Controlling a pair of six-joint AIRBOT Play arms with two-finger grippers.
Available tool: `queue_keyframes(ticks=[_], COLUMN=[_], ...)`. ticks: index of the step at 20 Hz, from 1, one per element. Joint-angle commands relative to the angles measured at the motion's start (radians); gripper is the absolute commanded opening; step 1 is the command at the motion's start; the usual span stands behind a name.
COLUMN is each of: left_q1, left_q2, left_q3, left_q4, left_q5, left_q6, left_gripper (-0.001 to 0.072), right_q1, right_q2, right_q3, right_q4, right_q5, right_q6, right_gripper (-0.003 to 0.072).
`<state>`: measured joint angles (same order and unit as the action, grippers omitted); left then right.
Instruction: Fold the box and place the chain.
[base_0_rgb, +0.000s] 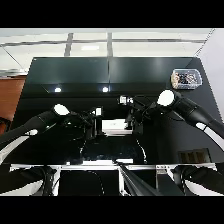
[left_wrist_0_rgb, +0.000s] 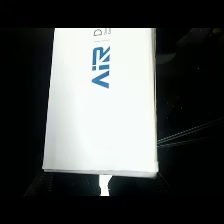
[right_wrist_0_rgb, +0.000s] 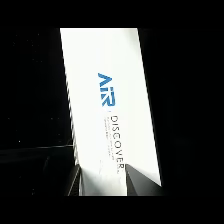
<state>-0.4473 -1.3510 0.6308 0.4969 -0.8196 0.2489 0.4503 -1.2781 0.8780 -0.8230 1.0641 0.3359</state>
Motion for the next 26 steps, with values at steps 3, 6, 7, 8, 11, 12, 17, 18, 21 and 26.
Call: queue_keyframes(ticks=[3, 6, 7, 8, 11, 12, 17, 18, 21, 26], left_q1=[0.0, 0.0, 0.0, 0.0, 0.0, 0.0, 0.0, 0.0, 0.0, 0.0], left_q2=[0.0, 0.0, 0.0, 0.0, 0.0, 0.0, 0.0, 0.0, 0.0, 0.0], left_q3=[0.001, 0.001, 0.001, 0.001, 0.001, 0.001, 0.001, 0.001, 0.001, 0.001], left_q4=[0.0, 0.0, 0.0, 0.0, 0.0, 0.0, 0.0, 0.0, 0.0, 0.0], left_q5=[0.0, 0.0, 0.0, 0.0, 0.0, 0.0, 0.0, 0.0, 0.0, 0.0], left_q6=[0.002, 0.002, 0.002, 0.001, 0.001, 0.001, 0.002, 0.001, 0.001, 0.001], left_gripper=[0.0454, 0.0454, 0.0454, 0.0454, 0.0454, 0.0453, 0.0441, 0.0441, 0.044, 0.0441], right_q1=[0.0, 0.0, 0.0, 0.0, 0.0, 0.0, -0.002, -0.002, -0.009, -0.136], right_q2=[-0.002, -0.002, -0.002, -0.002, 0.002, 0.008, 0.043, 0.048, 0.07, 0.073], right_q3=[0.0, 0.0, 0.0, 0.0, 0.0, 0.0, 0.0, 0.0, 0.0, -0.026], right_q4=[0.026, 0.045, 0.047, 0.046, 0.047, 0.045, 0.04, 0.04, 0.046, 0.158], right_q5=[-0.005, -0.008, -0.006, -0.006, -0.005, -0.006, 0.019, 0.034, 0.108, 0.322], right_q6=[0.025, 0.034, 0.035, 0.035, 0.035, 0.035, 0.035, 0.035, 0.177, 0.452], right_gripper=[0.0316, 0.0317, 0.0316, 0.0316, 0.0316, 0.0315, 0.0314, 0.0314, 0.0313, 0.0016])
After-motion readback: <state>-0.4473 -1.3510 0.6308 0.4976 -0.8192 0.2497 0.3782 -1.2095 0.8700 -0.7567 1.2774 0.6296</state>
